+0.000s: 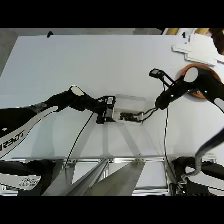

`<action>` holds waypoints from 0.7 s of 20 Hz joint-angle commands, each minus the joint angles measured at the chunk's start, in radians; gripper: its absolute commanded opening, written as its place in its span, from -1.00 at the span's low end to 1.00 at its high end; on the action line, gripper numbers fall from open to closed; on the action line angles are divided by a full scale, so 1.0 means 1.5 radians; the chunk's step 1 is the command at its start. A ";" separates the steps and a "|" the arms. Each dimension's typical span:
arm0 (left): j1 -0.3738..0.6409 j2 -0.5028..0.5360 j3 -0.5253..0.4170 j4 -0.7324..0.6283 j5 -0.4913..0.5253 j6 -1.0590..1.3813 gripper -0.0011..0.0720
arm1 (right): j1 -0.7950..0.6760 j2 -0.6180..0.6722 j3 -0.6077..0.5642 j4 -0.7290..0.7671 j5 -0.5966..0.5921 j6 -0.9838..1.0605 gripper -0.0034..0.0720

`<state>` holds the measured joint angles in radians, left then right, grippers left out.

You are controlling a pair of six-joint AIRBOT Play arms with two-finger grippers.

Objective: Fold the box and place the chain.

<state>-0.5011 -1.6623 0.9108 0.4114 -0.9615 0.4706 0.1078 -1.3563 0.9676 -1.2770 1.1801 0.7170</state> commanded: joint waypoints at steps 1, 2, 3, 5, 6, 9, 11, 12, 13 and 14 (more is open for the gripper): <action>0.001 0.001 0.001 0.000 0.000 0.000 -0.60 | -0.001 -0.034 -0.002 -0.002 -0.022 -0.132 -0.39; 0.001 0.001 0.001 0.000 0.000 0.000 -0.60 | -0.001 -0.034 -0.003 -0.001 -0.027 -0.151 -0.39; 0.001 0.001 0.001 0.000 0.000 0.000 -0.60 | -0.001 -0.034 -0.003 -0.001 -0.031 -0.171 -0.39; 0.001 0.001 0.001 0.000 0.000 0.000 -0.60 | -0.001 -0.034 -0.003 0.005 -0.033 -0.202 -0.50; 0.001 0.001 0.001 0.000 0.000 0.000 -0.60 | -0.001 -0.034 -0.003 0.010 -0.033 -0.208 -0.50; 0.001 0.001 0.001 0.000 0.000 0.000 -0.60 | 0.006 -0.032 -0.010 0.016 -0.032 -0.210 -0.49; 0.001 0.001 0.001 0.000 0.000 0.000 -0.60 | 0.026 -0.020 -0.033 0.014 -0.051 -0.242 -0.49; 0.001 0.001 0.001 0.000 0.000 0.000 -0.60 | 0.038 -0.009 -0.049 0.009 -0.075 -0.254 -0.49; 0.001 0.001 0.001 0.000 0.000 0.000 -0.60 | 0.046 0.002 -0.064 -0.003 -0.101 -0.257 -0.49; 0.001 0.001 0.001 0.000 0.000 0.000 -0.60 | 0.049 0.008 -0.073 -0.007 -0.116 -0.257 -0.49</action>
<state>-0.5011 -1.6623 0.9108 0.4114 -0.9615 0.4706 0.1555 -1.3708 0.9001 -1.2667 1.0813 0.3683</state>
